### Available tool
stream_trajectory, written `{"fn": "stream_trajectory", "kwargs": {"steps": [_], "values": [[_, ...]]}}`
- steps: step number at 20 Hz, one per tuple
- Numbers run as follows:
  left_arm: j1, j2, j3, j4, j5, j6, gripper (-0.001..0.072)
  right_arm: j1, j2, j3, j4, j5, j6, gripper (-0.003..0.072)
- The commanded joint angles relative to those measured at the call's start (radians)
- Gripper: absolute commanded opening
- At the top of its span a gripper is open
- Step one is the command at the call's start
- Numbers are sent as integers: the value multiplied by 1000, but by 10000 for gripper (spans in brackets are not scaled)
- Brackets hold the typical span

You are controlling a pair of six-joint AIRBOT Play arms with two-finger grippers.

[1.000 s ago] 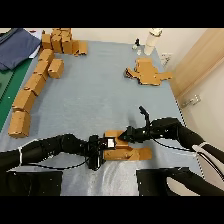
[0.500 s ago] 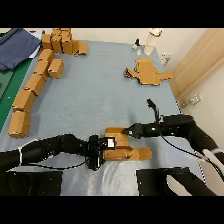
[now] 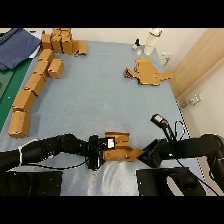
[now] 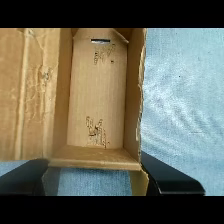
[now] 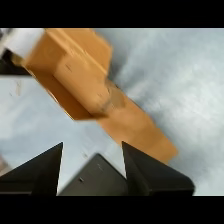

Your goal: Fold the box.

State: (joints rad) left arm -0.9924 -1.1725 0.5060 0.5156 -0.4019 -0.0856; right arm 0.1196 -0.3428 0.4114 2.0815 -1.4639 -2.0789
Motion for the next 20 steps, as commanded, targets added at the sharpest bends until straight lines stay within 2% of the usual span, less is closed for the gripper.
{"fn": "stream_trajectory", "kwargs": {"steps": [1,3,6,9,12,17,19,20], "values": [[1,1,0,0,0,0,451,112,-10,0,-262,-36,-89,595],[1,1,0,0,-1,0,451,189,-66,0,-320,26,-163,595],[1,1,0,0,1,0,451,294,-160,0,-328,191,-275,595],[1,1,0,0,-1,0,451,407,-235,0,-312,286,-278,595],[1,1,0,0,-1,0,451,488,-270,-12,-311,434,-278,598],[1,1,0,0,-1,0,451,534,-269,-12,-266,428,-270,590],[1,1,0,0,-1,0,451,544,-246,-12,-267,417,-265,445],[1,1,0,0,0,0,451,544,-233,-14,-267,409,-248,435]]}}
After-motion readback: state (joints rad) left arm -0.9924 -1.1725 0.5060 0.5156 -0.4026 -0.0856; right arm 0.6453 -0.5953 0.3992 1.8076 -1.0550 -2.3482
